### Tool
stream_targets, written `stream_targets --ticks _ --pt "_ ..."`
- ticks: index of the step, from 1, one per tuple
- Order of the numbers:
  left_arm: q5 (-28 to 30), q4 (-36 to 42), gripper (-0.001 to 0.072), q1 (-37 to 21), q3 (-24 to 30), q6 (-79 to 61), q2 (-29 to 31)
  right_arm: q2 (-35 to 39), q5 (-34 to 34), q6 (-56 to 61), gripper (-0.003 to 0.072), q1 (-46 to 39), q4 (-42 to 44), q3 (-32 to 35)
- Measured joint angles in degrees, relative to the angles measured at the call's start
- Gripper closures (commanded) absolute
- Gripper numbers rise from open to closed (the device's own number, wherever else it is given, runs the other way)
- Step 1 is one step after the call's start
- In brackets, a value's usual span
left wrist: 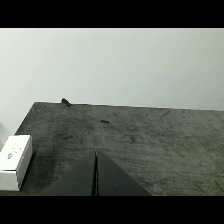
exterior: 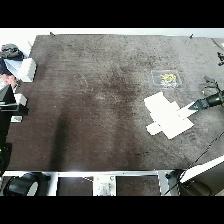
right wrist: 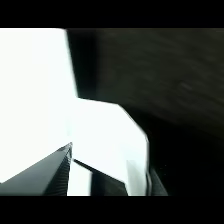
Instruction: Fold the box and place the chain.
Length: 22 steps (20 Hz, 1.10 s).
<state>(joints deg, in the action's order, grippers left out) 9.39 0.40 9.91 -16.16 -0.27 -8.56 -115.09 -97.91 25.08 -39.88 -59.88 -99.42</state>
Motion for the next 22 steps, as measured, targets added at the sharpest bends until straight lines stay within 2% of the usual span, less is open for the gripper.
stream_targets --ticks 1,3,5,6,7,11,15,19,22 --pt "0.0 0.0 0.0698 0.0 -0.02 0.0 0.0 0.0 -0.68 0.0 0.0383 0.44 0.2 0.46" --pt "0.0 0.0 0.0698 0.0 0.0 0.0 0.0 -0.02 -1.6 0.0 0.0466 1.14 0.48 1.55" --pt "0.0 0.02 0.0698 0.0 0.0 0.0 0.0 -0.02 -2.58 -0.02 0.048 1.77 0.61 2.36" --pt "0.02 0.0 0.0698 0.0 0.0 0.0 0.0 -0.02 -3.37 -0.28 0.0634 2.05 0.76 2.62" --pt "0.02 0.02 0.0698 0.0 -0.02 0.0 0.0 0.02 -3.8 -0.57 0.0675 2.25 0.83 2.82" --pt "0.0 0.02 0.0698 0.0 -0.02 0.02 0.0 0.96 -4.96 -1.05 0.0676 2.67 1.51 4.33" --pt "0.0 0.0 0.0698 0.0 0.0 0.0 0.0 4.44 -5.38 -1.18 0.0677 4.15 5.99 9.62" --pt "0.02 0.0 0.0698 0.0 -0.02 0.02 0.0 10.19 -4.02 -1.31 0.0678 7.8 14.53 18.97" --pt "0.02 0.0 0.0698 0.0 -0.02 0.0 0.0 16.09 1.05 -1.33 0.0678 12.13 22.08 28.06"
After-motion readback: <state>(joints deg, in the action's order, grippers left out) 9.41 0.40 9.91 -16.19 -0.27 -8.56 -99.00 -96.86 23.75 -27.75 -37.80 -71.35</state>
